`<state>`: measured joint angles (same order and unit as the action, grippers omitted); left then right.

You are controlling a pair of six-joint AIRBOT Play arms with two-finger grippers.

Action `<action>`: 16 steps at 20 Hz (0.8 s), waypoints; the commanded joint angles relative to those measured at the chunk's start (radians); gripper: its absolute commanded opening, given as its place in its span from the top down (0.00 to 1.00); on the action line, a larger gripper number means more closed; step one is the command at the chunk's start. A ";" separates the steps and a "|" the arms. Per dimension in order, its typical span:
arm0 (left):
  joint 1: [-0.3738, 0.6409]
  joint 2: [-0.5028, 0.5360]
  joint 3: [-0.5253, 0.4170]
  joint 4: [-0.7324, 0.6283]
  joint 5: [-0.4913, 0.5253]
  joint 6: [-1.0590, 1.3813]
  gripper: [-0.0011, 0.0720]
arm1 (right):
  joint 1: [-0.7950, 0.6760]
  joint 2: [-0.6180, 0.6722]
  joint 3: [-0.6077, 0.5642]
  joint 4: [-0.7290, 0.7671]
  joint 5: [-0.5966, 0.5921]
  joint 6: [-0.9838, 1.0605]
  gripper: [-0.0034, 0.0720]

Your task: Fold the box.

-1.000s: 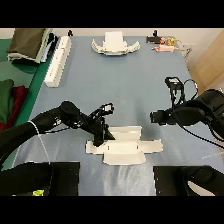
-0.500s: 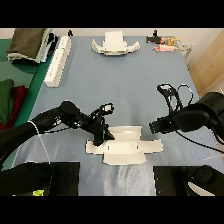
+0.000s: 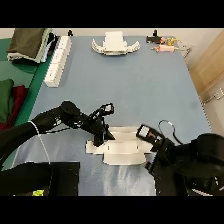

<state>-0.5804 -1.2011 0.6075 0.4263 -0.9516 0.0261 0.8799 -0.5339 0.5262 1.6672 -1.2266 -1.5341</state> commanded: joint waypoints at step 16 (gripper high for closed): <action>0.000 0.000 0.000 -0.001 0.000 0.000 0.96 | 0.182 -0.331 -0.032 -0.312 0.348 0.014 0.01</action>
<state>-0.5800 -1.2011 0.6075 0.4244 -0.9520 0.0257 1.0603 -0.8654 0.4732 1.3849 -0.8627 -1.6142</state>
